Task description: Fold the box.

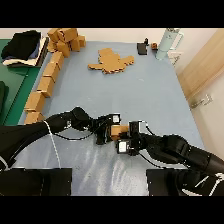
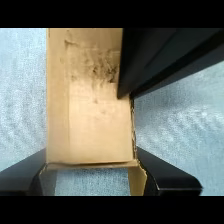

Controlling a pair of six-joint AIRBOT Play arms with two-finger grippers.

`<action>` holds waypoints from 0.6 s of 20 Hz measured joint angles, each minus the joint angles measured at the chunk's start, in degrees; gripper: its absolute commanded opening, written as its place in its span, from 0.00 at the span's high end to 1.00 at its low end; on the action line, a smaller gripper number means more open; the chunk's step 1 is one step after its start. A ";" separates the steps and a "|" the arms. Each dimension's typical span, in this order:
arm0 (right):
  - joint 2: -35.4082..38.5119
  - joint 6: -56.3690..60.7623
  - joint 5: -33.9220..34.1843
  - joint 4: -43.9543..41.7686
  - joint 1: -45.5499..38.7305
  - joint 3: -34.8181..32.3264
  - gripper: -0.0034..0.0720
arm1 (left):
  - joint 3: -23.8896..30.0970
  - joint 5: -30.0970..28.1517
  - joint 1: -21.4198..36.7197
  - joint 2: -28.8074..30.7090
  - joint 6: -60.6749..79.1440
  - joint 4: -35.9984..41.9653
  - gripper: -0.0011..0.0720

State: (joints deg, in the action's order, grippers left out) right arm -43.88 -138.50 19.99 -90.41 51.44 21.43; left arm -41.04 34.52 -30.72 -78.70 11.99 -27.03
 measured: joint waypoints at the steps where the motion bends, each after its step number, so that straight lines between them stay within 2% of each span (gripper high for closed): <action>1: -0.02 0.00 0.24 -0.13 0.11 0.00 0.85 | 0.00 0.00 0.00 0.00 0.00 0.00 0.23; 9: 2.34 0.00 2.51 -0.46 0.35 0.11 0.83 | 0.00 0.07 0.00 0.00 0.00 0.00 0.23; 10: 3.04 0.00 2.62 -0.44 0.33 0.11 0.86 | 0.00 0.04 0.00 0.00 0.00 0.00 0.23; 11: 3.56 -0.02 2.60 -0.46 0.35 0.13 0.95 | 0.00 0.07 0.00 0.00 0.00 0.00 0.23; 12: 3.85 0.00 2.82 -0.46 0.20 0.13 0.95 | 0.00 0.04 0.00 0.00 0.00 0.00 0.23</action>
State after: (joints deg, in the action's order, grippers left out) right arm -40.03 -138.50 22.81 -90.87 51.64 21.56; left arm -41.04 34.57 -30.72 -78.70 11.99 -27.03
